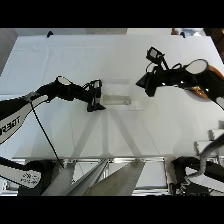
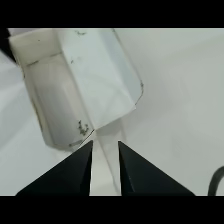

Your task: Fold the box and place the chain.

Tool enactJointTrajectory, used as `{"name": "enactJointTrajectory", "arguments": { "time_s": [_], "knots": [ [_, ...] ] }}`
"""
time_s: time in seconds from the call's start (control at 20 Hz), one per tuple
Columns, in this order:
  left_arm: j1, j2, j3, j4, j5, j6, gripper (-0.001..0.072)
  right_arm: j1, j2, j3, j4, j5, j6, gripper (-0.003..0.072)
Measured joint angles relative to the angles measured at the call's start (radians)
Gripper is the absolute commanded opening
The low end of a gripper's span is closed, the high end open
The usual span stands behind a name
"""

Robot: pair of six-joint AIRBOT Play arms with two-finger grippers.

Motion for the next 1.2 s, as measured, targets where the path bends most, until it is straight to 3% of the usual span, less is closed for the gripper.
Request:
{"name": "enactJointTrajectory", "arguments": {
  "time_s": [0.15,0.4,0.75,1.2],
  "knots": [
    [0.000,0.000,0.000,0.000,0.000,0.000,0.0145,0.018,0.085,-0.066,-0.063,0.002,-0.025,0.0229],
    [0.000,0.000,0.000,0.000,0.000,0.000,0.0145,0.056,0.116,-0.190,-0.112,-0.106,-0.231,0.0274],
    [0.000,0.000,0.000,0.000,0.001,0.000,0.0145,0.068,-0.049,-0.228,-0.039,-0.213,-0.470,0.0276],
    [0.000,0.000,0.000,-0.001,0.001,0.000,0.0145,0.069,-0.196,-0.232,0.193,-0.255,-0.673,0.0274]
  ]
}}
